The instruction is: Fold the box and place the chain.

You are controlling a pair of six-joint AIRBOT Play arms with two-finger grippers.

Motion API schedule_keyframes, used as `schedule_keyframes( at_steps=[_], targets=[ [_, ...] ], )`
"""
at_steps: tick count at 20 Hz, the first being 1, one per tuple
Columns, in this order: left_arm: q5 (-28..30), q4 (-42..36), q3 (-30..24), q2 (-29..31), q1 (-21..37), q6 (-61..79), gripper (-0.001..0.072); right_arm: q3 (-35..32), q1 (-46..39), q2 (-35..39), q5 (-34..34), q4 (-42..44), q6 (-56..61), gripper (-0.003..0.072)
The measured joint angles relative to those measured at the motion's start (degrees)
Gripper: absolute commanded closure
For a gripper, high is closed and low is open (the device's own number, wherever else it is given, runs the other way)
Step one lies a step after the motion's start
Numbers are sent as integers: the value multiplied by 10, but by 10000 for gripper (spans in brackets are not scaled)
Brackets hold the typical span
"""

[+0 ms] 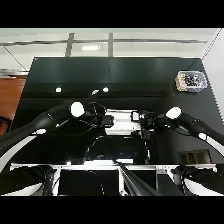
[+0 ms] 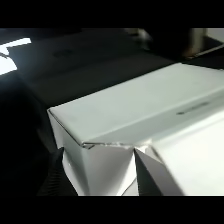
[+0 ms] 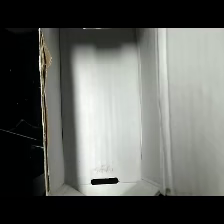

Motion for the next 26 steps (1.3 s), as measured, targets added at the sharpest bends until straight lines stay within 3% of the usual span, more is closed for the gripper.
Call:
schedule_keyframes(
  at_steps=[3,7,12,20,22,24,25,26],
  targets=[
    [-5,84,17,-3,-26,-82,214,0,0,0,0,0,0,219],
    [-66,183,69,-38,-57,-154,214,0,0,0,0,0,0,219],
    [-137,245,136,-89,-79,-227,214,0,0,0,0,0,0,219],
    [-209,294,182,-135,-108,-316,228,0,0,0,0,0,0,219],
    [-214,304,186,-139,-112,-330,334,0,0,0,0,-1,0,219],
    [-217,308,191,-141,-115,-340,366,0,0,0,2,0,0,219],
    [-217,310,193,-141,-115,-344,466,0,0,0,2,-1,0,219],
    [-215,310,195,-142,-116,-347,647,0,0,0,3,-1,0,219]
  ],
)
